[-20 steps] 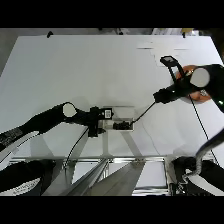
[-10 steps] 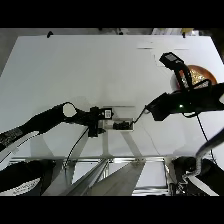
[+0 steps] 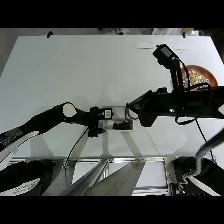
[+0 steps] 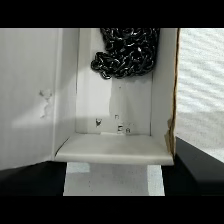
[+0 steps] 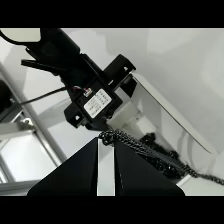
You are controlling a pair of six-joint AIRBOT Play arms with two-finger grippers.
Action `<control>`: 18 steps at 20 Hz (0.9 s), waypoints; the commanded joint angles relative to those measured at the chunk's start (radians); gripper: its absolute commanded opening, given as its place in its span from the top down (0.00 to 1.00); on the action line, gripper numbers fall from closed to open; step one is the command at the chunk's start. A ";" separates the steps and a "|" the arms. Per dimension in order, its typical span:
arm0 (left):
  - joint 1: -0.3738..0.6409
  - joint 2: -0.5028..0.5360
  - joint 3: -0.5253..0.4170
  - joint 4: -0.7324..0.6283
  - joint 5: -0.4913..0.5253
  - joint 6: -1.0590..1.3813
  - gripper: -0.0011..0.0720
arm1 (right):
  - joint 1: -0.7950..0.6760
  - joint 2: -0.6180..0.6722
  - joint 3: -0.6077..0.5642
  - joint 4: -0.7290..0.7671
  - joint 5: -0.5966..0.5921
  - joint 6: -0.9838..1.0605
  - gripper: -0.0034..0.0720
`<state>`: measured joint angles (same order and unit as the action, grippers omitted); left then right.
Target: Fold the box and place the chain.
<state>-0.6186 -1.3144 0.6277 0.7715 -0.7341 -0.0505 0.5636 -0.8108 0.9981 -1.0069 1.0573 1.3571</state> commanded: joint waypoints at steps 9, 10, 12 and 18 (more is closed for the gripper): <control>0.000 0.001 0.001 0.000 0.000 0.000 0.56 | 0.015 -0.138 -0.108 -0.010 -0.036 -0.049 0.94; 0.000 0.001 0.001 0.000 0.000 0.000 0.56 | 0.017 -0.148 -0.146 -0.010 -0.053 -0.058 0.94; 0.000 0.001 0.001 0.000 0.000 0.000 0.56 | 0.034 -0.175 -0.211 -0.010 -0.116 -0.089 0.94; 0.000 0.001 0.001 0.000 0.000 0.000 0.56 | 0.143 -0.309 -0.236 -0.010 -0.200 -0.137 0.94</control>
